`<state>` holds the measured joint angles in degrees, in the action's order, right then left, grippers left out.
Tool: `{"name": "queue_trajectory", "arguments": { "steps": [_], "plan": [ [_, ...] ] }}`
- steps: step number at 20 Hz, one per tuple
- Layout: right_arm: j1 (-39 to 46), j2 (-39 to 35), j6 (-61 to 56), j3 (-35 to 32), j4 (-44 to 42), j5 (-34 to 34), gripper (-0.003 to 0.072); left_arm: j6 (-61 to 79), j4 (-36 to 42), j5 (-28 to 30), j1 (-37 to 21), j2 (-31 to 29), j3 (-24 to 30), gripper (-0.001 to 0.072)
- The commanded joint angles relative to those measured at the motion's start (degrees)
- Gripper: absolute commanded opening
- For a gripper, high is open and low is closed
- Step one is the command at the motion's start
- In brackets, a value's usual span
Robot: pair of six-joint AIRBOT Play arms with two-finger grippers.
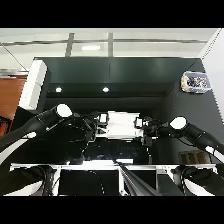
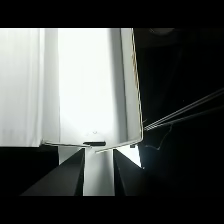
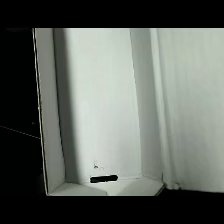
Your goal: Fold the box and place the chain.
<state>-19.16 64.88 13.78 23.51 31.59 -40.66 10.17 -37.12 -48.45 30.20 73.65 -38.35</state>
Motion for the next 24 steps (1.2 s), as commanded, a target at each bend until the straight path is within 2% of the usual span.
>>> {"name": "queue_trajectory", "arguments": {
  "steps": [1, 5, 7, 9, 10, 11, 14, 15, 16, 17, 18, 19, 20, 21, 24],
  "plan": [
    [0.0, 0.0, -0.02, 0.04, -0.02, -0.02, 0.0235, 0.07, 3.91, 0.66, 0.87, 1.53, 0.0, 0.022],
    [0.0, 0.0, -0.02, 0.04, -0.02, -0.02, 0.0234, 0.09, 5.25, 2.43, 1.81, 2.95, 0.0, 0.0217],
    [0.0, 0.0, -0.02, 0.04, -0.02, 0.0, 0.0235, 0.11, 5.25, 2.34, 1.81, 2.95, 0.0, 0.007],
    [0.0, 0.0, -0.02, 0.04, -0.02, 0.0, 0.0235, 0.11, 5.25, 2.36, 1.81, 2.95, 0.0, 0.0076],
    [0.0, 0.0, -0.02, 0.04, -0.02, 0.0, 0.0235, 0.11, 5.25, 2.6, 1.84, 2.97, 0.0, 0.0156],
    [0.0, 0.0, -0.02, 0.04, -0.02, -0.02, 0.0234, 0.09, 5.31, 3.06, 1.86, 2.97, 0.0, 0.0292],
    [0.0, 0.0, -0.02, 0.04, -0.02, -0.02, 0.0234, 0.09, 5.75, 3.32, 1.97, 2.97, 0.0, 0.0296],
    [0.0, 0.0, -0.02, 0.04, -0.02, -0.02, 0.0235, 0.09, 6.05, 3.3, 2.1, 2.97, 0.0, 0.0236],
    [0.0, 0.0, -0.02, 0.04, -0.02, -0.02, 0.0235, 0.13, 6.14, 3.54, 2.25, 2.97, 0.0, 0.0124],
    [0.0, 0.0, -0.02, 0.04, -0.02, -0.02, 0.0235, 0.09, 6.27, 4.02, 2.56, 2.97, 0.0, 0.026],
    [0.0, 0.0, -0.02, 0.04, -0.02, -0.02, 0.0235, -0.17, 6.36, 4.2, 2.62, 2.97, 0.0, 0.0343],
    [0.0, 0.0, -0.02, 0.04, -0.02, 0.0, 0.0235, -0.15, 6.32, 4.15, 2.62, 2.97, 0.0, 0.0291],
    [0.0, 0.0, -0.02, 0.04, -0.02, 0.0, 0.0235, -0.15, 6.21, 4.17, 2.54, 2.93, 0.0, 0.0076],
    [0.0, 0.0, -0.02, 0.04, -0.02, -0.02, 0.0235, -0.5, 5.84, 4.04, 2.29, 2.75, -0.07, 0.0034],
    [0.0, 0.0, -0.02, 0.04, -0.02, 0.0, 0.0234, -12.0, 1.03, 3.04, -0.7, -1.09, -0.11, 0.0033]
  ]
}}
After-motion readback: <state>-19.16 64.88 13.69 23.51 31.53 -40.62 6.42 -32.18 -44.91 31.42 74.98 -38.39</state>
